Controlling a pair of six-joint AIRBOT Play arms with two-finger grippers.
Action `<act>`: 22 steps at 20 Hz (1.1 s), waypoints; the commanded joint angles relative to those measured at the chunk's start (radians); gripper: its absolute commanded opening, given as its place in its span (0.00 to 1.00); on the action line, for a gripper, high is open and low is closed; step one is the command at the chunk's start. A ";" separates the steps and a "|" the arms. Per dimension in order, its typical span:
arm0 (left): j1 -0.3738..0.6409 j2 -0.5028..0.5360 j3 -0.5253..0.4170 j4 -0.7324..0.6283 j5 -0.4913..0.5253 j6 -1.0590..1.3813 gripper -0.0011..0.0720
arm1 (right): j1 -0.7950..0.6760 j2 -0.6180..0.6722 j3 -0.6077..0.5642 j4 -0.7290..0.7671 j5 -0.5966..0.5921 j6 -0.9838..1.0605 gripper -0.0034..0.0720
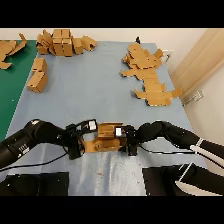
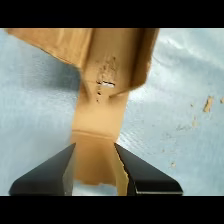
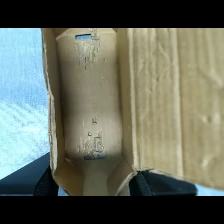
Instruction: Fold the box.
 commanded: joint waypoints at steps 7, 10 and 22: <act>-0.062 0.016 -0.105 -0.209 0.253 0.243 0.49 | 0.000 0.000 0.000 -0.013 -0.003 -0.002 0.71; -0.062 -0.010 -0.105 -0.208 0.181 0.244 0.49 | 0.000 0.000 0.000 -0.013 -0.003 -0.002 0.71; -0.070 -0.042 -0.105 -0.282 0.278 0.341 0.49 | 0.000 0.000 0.000 -0.009 -0.003 -0.002 0.71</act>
